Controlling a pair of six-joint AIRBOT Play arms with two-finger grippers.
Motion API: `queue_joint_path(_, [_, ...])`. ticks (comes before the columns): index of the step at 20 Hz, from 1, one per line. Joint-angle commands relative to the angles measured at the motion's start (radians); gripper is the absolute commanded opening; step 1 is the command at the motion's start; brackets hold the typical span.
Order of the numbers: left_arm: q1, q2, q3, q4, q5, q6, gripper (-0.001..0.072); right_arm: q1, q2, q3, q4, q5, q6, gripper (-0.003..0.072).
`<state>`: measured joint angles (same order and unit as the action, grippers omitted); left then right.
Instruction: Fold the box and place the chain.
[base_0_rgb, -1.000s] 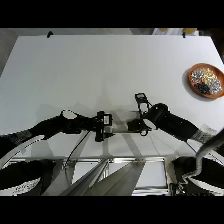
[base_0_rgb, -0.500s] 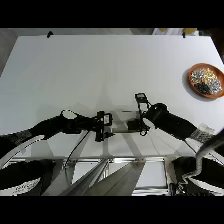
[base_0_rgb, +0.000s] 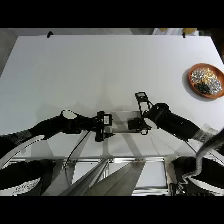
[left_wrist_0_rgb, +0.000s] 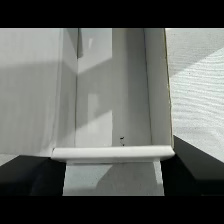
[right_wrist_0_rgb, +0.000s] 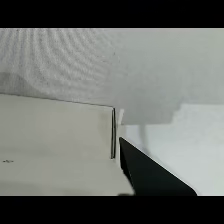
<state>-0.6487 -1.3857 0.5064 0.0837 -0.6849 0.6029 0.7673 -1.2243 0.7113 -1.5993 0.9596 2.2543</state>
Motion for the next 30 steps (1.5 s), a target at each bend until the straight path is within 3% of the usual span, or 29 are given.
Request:
queue_joint_path(1, [-0.001,0.0,0.0,0.0,0.001,0.0,0.0272,-0.022,0.01,0.001,0.0,0.004,0.001,0.0196])
queue_joint_path(4, [-0.001,0.0,0.0,0.0,0.001,0.0,0.0272,-0.021,0.01,0.0,0.01,-0.011,0.002,0.0187])
queue_joint_path(9, [-0.001,0.0,0.0,0.0,0.001,0.0,0.0272,-0.021,0.01,0.0,0.014,0.002,-0.001,0.0015])
queue_joint_path(11, [-0.001,0.0,0.0,0.0,0.001,0.0,0.0272,-0.021,0.01,0.0,0.014,0.005,-0.003,0.0016])
queue_joint_path(12, [-0.001,0.0,0.0,0.0,0.001,0.0,0.0272,-0.021,0.01,0.0,0.014,0.005,-0.004,0.002])
queue_joint_path(13, [-0.001,0.0,0.0,0.0,0.001,0.0,0.0272,-0.021,0.01,0.0,0.014,0.005,-0.006,0.0074])
queue_joint_path(15, [-0.001,0.0,0.0,0.0,0.001,0.0,0.0272,-0.021,0.01,0.0,0.014,0.018,-0.05,0.0231])
queue_joint_path(19, [-0.001,0.0,0.0,0.0,0.001,0.0,0.0272,-0.021,0.076,0.001,0.009,0.1,-0.264,0.0346])
queue_joint_path(24, [-0.001,0.0,0.0,0.0,0.001,0.0,0.0272,-0.057,0.279,0.053,0.002,0.344,-0.538,0.0336])
queue_joint_path(28, [-0.001,0.0,0.0,0.0,0.001,0.0,0.0272,-0.344,0.338,0.229,0.005,0.436,-0.65,0.0336])
queue_joint_path(30, [-0.001,0.0,0.0,0.0,0.001,0.0,0.0272,-0.545,0.325,0.319,0.007,0.346,-0.722,0.0335])
